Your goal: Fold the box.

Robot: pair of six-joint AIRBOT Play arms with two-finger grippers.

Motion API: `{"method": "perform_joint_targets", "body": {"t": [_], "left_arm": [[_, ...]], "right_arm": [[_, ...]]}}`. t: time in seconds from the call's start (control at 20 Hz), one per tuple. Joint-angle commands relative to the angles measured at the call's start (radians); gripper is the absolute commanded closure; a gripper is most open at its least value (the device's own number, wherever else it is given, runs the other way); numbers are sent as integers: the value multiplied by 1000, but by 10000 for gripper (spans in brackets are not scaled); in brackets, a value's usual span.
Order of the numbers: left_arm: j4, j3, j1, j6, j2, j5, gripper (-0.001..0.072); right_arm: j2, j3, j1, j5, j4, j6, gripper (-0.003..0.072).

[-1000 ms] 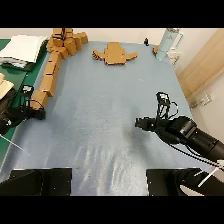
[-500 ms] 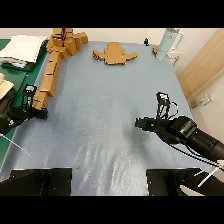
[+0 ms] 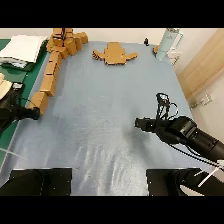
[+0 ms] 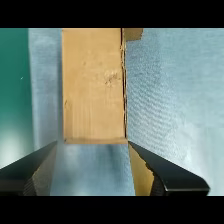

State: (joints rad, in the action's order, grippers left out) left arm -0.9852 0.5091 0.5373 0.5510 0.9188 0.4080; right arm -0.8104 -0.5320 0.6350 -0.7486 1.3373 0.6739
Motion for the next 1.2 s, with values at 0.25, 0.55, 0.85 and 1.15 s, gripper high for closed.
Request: {"method": "perform_joint_targets", "body": {"t": [0.25,0.55,0.85,1.15], "left_arm": [[162,121,-153,169,-264,494,671],[93,376,-730,387,31,418,698],[65,612,-970,523,414,420,698],[65,631,-998,523,478,420,698]], "right_arm": [[-74,-89,-51,-28,34,192,679],[-387,-441,-199,-159,158,511,679],[-681,-657,-226,-362,327,664,679],[-709,-656,-223,-360,346,663,679]]}}
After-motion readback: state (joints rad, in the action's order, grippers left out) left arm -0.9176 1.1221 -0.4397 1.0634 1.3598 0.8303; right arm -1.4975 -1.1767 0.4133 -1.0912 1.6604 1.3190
